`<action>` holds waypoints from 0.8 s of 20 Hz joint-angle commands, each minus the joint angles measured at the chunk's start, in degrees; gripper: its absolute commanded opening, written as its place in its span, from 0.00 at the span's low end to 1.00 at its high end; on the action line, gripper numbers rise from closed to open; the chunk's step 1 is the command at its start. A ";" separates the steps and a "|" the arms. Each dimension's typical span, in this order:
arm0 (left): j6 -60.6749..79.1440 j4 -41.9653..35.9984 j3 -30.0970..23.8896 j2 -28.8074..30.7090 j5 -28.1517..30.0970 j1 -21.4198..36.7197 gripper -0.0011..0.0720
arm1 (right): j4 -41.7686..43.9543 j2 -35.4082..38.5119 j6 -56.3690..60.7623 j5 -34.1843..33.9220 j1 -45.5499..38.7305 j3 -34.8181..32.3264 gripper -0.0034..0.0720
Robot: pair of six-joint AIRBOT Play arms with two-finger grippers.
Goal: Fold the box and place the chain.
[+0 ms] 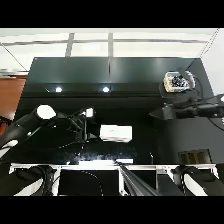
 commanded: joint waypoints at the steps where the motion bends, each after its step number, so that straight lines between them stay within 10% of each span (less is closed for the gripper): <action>1: -14.10 2.47 2.03 4.83 -1.92 -0.48 0.99 | -9.29 2.82 2.10 2.82 -6.43 0.48 0.06; 16: -14.25 3.74 18.99 -17.64 5.95 -17.92 0.99 | -9.94 2.82 2.05 1.11 -6.64 0.44 0.06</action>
